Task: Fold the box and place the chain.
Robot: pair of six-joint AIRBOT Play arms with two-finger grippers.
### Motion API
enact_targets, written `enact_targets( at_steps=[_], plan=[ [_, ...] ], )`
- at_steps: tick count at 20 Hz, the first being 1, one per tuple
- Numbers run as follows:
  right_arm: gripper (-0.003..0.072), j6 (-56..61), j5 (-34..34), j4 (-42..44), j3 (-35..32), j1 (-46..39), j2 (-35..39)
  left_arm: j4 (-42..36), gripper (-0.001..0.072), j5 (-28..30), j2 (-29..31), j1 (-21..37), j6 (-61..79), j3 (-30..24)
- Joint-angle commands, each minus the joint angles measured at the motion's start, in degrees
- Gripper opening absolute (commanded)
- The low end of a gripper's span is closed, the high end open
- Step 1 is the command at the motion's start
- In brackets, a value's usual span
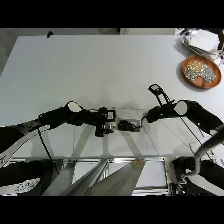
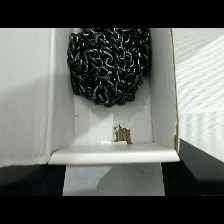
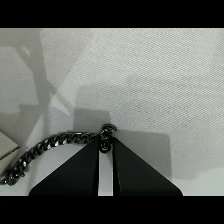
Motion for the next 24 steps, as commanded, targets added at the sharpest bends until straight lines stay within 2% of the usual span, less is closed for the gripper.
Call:
enact_targets(
  at_steps=[1, 3, 8, 10, 13, 16, 18, 21, 24],
  plan=[
    [0.0016, 0.2, 3.4, 0.4, 0.1, 0.0, 4.2, 0.0, 0.0210, 0.0, 0.0, 0.0, 0.0, 0.0],
    [0.0016, 2.0, 5.8, 0.9, 0.1, 0.0, 10.9, 0.0, 0.0210, 0.0, 0.0, 0.0, 0.0, 0.0],
    [0.0016, 1.2, 15.5, 10.6, 0.1, 0.0, 31.0, 0.0, 0.0210, 0.0, 0.0, 0.0, 0.0, 0.0],
    [0.0016, 1.2, 17.6, 14.1, 0.1, 0.0, 37.1, 0.0, 0.0210, 0.0, 0.0, 0.0, 0.0, 0.0],
    [0.0016, 0.2, 18.5, 20.2, 0.1, 0.0, 41.9, 0.0, 0.0210, 0.0, 0.0, 0.0, 0.0, 0.0],
    [0.0016, -2.5, 17.8, 25.3, 0.1, 0.2, 41.4, 0.0, 0.0210, 0.0, 0.0, 0.0, 0.0, 0.0],
    [0.0016, -3.1, 15.1, 26.6, -0.1, 2.3, 38.9, 0.0, 0.0210, 0.0, 0.0, 0.0, 0.0, 0.0],
    [0.0017, -3.9, 7.1, 26.4, -0.9, 8.7, 31.8, 0.0, 0.0210, 0.0, 0.0, 0.0, 0.0, 0.0],
    [0.0020, -5.3, 2.8, 26.3, -0.9, 14.3, 22.3, 0.0, 0.0210, 0.0, 0.0, 0.0, 0.0, 0.0]
  ],
)
